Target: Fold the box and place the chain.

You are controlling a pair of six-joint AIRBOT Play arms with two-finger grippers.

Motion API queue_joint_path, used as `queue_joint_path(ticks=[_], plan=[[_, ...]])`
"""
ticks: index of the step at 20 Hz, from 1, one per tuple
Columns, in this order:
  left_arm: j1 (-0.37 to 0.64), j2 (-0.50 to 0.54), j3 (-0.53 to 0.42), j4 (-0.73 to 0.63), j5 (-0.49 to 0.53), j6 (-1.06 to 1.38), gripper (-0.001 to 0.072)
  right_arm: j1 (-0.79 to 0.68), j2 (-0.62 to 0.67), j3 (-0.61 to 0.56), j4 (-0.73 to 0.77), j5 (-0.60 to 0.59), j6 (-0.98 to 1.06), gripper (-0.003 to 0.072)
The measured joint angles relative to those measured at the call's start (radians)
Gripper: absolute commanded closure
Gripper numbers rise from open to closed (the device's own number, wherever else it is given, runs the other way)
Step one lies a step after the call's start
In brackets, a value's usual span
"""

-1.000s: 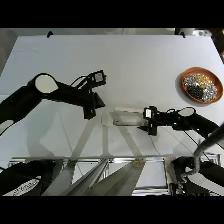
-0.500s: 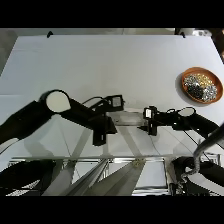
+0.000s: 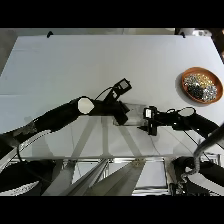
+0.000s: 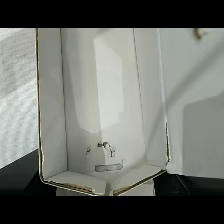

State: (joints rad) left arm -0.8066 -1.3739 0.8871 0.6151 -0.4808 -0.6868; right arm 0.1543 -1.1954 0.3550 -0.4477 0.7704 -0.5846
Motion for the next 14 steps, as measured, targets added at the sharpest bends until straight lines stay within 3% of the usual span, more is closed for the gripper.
queue_joint_path(ticks=[3,8,14], plan=[[0.032,-0.064,0.0,-0.014,0.06,-0.061,0.0702,0.0,0.0,0.0,0.0,0.0,0.001,0.0111],[0.053,-0.138,0.0,-0.024,0.069,-0.113,0.0702,0.0,0.0,0.0,0.0,0.0,0.002,0.0111],[0.058,-0.129,0.0,-0.021,0.051,-0.121,0.0701,0.0,0.0,0.0,-0.002,0.002,-0.001,0.0111]])
